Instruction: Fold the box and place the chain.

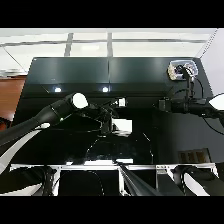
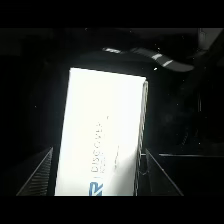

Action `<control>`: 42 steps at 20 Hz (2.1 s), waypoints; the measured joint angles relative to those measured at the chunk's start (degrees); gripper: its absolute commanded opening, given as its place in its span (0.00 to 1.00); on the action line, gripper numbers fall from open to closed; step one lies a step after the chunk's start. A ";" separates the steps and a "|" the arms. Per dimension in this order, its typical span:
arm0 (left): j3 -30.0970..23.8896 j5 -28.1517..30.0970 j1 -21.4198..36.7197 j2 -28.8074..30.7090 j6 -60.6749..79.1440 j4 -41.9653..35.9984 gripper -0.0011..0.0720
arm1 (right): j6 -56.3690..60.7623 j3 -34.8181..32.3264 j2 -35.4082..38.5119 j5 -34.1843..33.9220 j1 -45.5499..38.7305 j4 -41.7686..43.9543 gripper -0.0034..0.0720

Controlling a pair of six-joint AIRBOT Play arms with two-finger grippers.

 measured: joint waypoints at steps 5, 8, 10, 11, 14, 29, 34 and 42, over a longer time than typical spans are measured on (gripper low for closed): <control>0.39 -0.02 -0.09 -0.55 -0.83 1.20 0.98 | -0.02 0.00 0.00 0.00 0.02 0.00 0.07; 0.46 0.00 -0.11 -0.96 -1.38 1.46 0.98 | 0.00 0.00 0.00 0.00 0.02 0.00 0.07; 0.46 -0.07 -0.11 -1.11 -1.51 1.55 0.98 | 0.00 0.00 0.00 0.02 0.02 0.02 0.07; 0.46 -0.04 -0.11 -1.14 -1.57 1.53 0.98 | 0.00 0.00 0.00 0.02 0.02 0.02 0.07; 0.46 -0.44 -0.11 -1.22 -1.99 1.66 0.98 | 0.00 0.00 0.00 0.02 0.02 0.02 0.07; 1.95 -2.62 -5.31 -4.68 -11.67 13.42 0.67 | 0.00 0.00 0.00 0.07 0.02 0.02 0.07; 8.41 -8.79 -7.21 -5.18 -21.51 23.91 0.31 | 0.04 0.00 0.00 0.90 0.02 0.02 0.07; 23.98 -17.49 11.13 0.42 -35.04 33.92 0.31 | 0.11 0.00 0.00 2.12 0.02 0.02 0.07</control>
